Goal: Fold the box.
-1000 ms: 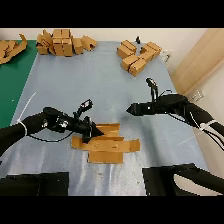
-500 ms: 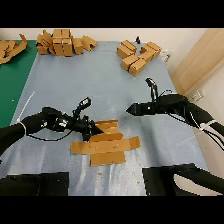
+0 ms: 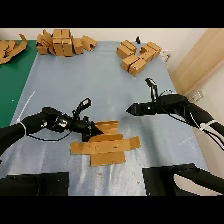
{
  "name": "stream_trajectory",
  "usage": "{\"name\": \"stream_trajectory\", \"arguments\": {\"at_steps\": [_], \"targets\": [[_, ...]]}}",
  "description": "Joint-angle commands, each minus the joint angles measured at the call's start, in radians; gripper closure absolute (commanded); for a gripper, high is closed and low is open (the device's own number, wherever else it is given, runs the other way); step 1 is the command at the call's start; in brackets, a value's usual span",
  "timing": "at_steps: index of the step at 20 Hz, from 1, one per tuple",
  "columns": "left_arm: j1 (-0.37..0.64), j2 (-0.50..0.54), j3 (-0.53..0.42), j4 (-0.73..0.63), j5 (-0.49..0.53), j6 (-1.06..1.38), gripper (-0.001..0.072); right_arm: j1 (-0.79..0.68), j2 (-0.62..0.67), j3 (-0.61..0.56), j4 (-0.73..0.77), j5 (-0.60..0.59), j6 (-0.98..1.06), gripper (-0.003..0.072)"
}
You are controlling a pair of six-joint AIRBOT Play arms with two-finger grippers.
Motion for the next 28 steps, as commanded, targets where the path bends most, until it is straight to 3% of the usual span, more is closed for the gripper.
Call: {"name": "stream_trajectory", "arguments": {"at_steps": [1, 8, 11, 12, 15, 21, 24, 28], "targets": [[0.000, 0.001, 0.000, 0.003, -0.025, -0.004, 0.0697, 0.000, 0.000, 0.000, 0.000, 0.000, -0.002, 0.0532], [0.000, 0.001, 0.000, 0.004, -0.026, -0.019, 0.0697, 0.000, 0.000, 0.000, -0.006, 0.000, -0.002, 0.0533], [0.001, 0.001, 0.000, 0.004, -0.022, -0.018, 0.0697, 0.007, 0.002, 0.000, -0.013, -0.008, -0.010, 0.0606], [0.001, 0.001, 0.000, 0.003, -0.023, -0.019, 0.0697, 0.019, 0.006, 0.000, -0.027, -0.014, -0.010, 0.0669], [0.001, 0.000, 0.000, 0.003, -0.018, -0.018, 0.0697, 0.069, 0.049, 0.000, -0.133, -0.037, 0.016, 0.0682], [0.000, 0.000, 0.000, 0.003, -0.018, -0.018, 0.0697, 0.163, 0.327, -0.016, -0.450, -0.104, 0.179, 0.0682], [0.000, 0.000, 0.000, 0.003, -0.018, -0.018, 0.0697, 0.262, 0.537, -0.122, -0.470, -0.105, 0.191, 0.0682], [0.000, 0.000, 0.000, 0.003, -0.018, -0.019, 0.0697, 0.523, 0.752, -0.273, -0.467, -0.116, 0.189, 0.0682]]}}
